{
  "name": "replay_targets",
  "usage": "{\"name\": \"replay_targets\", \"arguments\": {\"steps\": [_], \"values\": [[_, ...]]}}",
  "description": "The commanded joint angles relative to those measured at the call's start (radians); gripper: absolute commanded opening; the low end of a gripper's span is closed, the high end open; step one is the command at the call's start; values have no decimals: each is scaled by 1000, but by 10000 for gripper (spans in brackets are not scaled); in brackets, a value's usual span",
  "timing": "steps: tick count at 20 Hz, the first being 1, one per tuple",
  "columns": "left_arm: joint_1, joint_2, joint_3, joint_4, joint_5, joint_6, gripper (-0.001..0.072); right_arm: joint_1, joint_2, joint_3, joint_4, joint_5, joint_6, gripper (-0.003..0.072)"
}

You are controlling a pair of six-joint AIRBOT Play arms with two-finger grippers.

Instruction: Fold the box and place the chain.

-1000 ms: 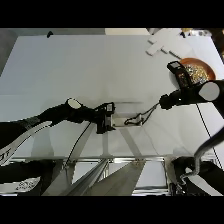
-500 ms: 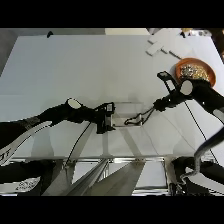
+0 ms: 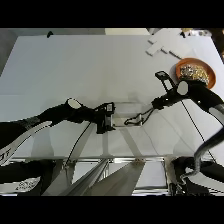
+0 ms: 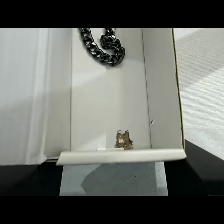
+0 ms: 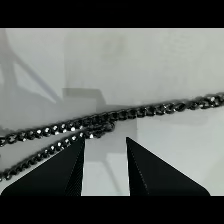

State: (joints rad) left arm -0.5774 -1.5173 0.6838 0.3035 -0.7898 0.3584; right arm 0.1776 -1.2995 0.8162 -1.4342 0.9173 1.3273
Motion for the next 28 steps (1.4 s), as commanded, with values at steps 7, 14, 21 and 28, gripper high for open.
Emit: {"name": "replay_targets", "arguments": {"steps": [7, 14, 21, 28], "values": [[0, 1, 0, 0, 0, 0, 134, 19, -27, -3, -10, 29, -16, 254], [0, 1, 0, 0, 0, 0, 134, 19, -29, -40, -6, -63, -19, 253], [0, 1, 0, 0, 0, 0, 134, 32, -61, -40, 1, -42, -28, 16], [0, 1, 0, 0, 0, 0, 134, 46, 112, -40, -10, 89, -27, 15]]}}
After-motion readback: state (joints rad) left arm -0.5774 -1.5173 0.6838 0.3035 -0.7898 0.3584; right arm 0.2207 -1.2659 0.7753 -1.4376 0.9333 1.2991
